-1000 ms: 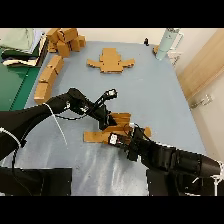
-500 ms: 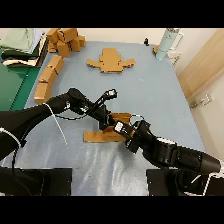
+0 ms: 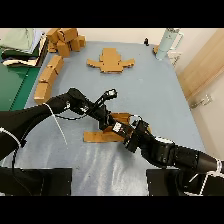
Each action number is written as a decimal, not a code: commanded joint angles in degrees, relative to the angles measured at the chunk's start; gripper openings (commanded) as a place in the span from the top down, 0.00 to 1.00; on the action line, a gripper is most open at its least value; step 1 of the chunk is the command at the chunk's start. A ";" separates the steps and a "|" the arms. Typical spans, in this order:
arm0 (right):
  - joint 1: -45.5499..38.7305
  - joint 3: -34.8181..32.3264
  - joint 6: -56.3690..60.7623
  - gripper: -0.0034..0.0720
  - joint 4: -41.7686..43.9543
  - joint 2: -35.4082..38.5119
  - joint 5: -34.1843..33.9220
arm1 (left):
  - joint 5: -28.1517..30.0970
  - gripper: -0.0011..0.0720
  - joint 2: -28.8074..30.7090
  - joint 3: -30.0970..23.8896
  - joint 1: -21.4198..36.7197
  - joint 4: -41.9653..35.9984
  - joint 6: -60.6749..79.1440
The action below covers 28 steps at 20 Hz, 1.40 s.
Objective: Fold the box.
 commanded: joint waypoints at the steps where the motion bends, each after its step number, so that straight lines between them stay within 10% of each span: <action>1: -2.80 0.04 -7.76 0.00 2.03 -0.09 2.84 | 0.00 0.97 -0.04 0.00 -0.02 0.02 0.02; 9: -25.92 0.04 -76.13 0.00 60.15 2.32 4.98 | 0.02 0.97 -0.04 0.00 -0.02 0.02 0.02; 28: -38.27 0.17 -100.32 0.00 79.06 -6.88 -1.62 | 0.02 0.97 -0.04 0.00 -0.02 0.00 0.02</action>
